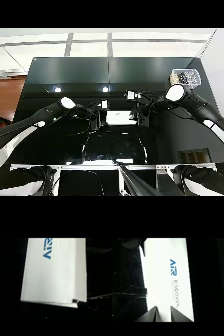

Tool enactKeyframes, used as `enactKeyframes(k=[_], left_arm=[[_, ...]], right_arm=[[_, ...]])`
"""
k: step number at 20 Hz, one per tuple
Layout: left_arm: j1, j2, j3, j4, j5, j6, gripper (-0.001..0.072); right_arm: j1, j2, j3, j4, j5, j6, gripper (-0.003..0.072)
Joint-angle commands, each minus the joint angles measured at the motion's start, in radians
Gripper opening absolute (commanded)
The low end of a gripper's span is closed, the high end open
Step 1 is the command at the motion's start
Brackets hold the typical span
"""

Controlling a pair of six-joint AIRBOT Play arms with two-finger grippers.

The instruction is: Fold the box and place the chain.

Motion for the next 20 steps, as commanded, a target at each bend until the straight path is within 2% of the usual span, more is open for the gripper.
enactKeyframes(k=[1,3,4,9,10,11,12,20], left_arm=[[0.000,-0.001,0.001,0.000,0.000,0.002,0.0349],[0.000,-0.001,0.001,0.000,0.000,0.002,0.0349],[0.000,-0.001,0.001,0.000,0.000,0.002,0.0349],[0.000,-0.001,0.001,0.000,0.000,0.002,0.0349],[0.000,-0.001,0.001,0.000,0.000,0.002,0.0349],[0.000,-0.001,0.001,0.000,0.000,0.002,0.0349],[0.000,-0.001,0.001,0.000,0.000,0.002,0.0349],[0.000,-0.001,0.001,0.000,0.000,0.002,0.0349]], right_arm=[[0.001,-0.001,-0.001,-0.003,-0.003,0.000,0.0200],[0.001,-0.001,-0.001,0.002,-0.011,0.000,0.0196],[0.001,0.000,0.000,0.004,-0.011,0.000,0.0126],[0.001,0.032,0.000,0.005,-0.021,0.000,0.0148],[0.001,0.042,0.000,0.006,-0.027,0.007,0.0364],[0.001,0.049,0.000,0.019,-0.046,0.029,0.0663],[0.001,0.053,0.002,0.027,-0.063,0.039,0.0720],[0.031,0.002,0.004,0.016,-0.082,-0.015,0.0720]])
